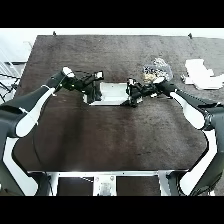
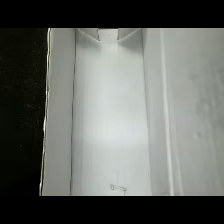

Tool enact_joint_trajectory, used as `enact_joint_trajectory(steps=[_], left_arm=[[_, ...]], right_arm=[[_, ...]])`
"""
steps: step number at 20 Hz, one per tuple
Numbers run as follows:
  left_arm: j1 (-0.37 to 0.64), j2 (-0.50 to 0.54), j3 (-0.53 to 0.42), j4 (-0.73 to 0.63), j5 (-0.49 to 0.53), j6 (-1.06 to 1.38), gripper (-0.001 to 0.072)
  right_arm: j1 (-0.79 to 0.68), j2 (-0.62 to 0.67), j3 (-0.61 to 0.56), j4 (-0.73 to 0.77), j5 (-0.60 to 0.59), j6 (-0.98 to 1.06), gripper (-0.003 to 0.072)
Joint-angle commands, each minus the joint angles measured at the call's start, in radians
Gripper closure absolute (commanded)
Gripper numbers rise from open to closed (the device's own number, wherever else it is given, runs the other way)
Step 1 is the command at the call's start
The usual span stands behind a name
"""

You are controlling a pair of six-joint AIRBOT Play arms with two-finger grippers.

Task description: Fold the box and place the chain.

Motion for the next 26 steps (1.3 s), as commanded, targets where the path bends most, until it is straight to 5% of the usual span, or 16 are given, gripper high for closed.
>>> enact_joint_trajectory(steps=[1,2,3,8,15,20,26], left_arm=[[0.034,0.002,0.002,0.002,-0.068,-0.019,0.0367],[0.043,0.002,0.002,0.002,-0.072,-0.032,0.0466],[0.05,0.002,0.002,-0.002,-0.09,-0.03,0.0682],[0.056,0.051,0.0,-0.001,-0.102,-0.099,0.0693],[0.133,0.217,-0.019,0.005,-0.141,-0.579,0.0697],[0.172,0.401,-0.264,0.01,0.043,-0.826,0.0697],[0.253,0.424,-0.38,0.027,0.043,-0.991,0.0696]], right_arm=[[0.0,0.001,0.0,0.0,0.0,0.001,0.0117],[0.0,0.001,0.0,0.0,0.0,0.001,0.0117],[0.0,0.001,0.0,0.0,0.0,0.001,0.0117],[0.0,0.001,0.0,0.0,0.0,0.001,0.0117],[0.0,0.001,0.0,0.0,0.0,0.001,0.0117],[0.0,0.001,0.0,0.0,0.0,0.001,0.0117],[0.0,0.001,0.0,0.0,0.0,0.001,0.0117]])
